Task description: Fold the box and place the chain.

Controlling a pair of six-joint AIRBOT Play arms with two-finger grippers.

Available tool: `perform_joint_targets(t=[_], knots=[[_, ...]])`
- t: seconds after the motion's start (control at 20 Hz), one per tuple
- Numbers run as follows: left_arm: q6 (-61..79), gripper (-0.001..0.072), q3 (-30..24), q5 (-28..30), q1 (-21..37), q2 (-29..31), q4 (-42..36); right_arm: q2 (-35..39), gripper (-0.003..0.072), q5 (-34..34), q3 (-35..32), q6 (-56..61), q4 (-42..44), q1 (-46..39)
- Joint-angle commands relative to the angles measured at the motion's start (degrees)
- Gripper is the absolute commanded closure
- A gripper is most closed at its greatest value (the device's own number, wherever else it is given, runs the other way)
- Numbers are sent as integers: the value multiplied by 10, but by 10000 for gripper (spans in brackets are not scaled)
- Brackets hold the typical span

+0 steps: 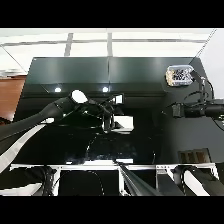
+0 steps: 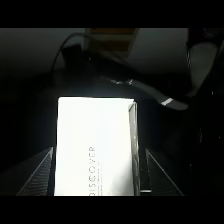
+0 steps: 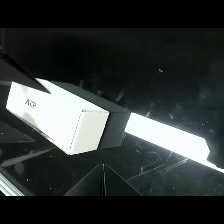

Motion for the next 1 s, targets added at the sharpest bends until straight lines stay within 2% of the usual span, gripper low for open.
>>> perform_joint_targets(t=[0.0,0.5,0.95], knots=[[-53,4,9,14,-8,-19,-8,1,672,-2,-7,-3,-1,-1],[-53,5,9,12,-8,-21,1,1,673,-11,-20,-9,-2,-1],[-53,4,9,-17,-9,-21,44,1,673,-12,-20,-8,-1,-1]])
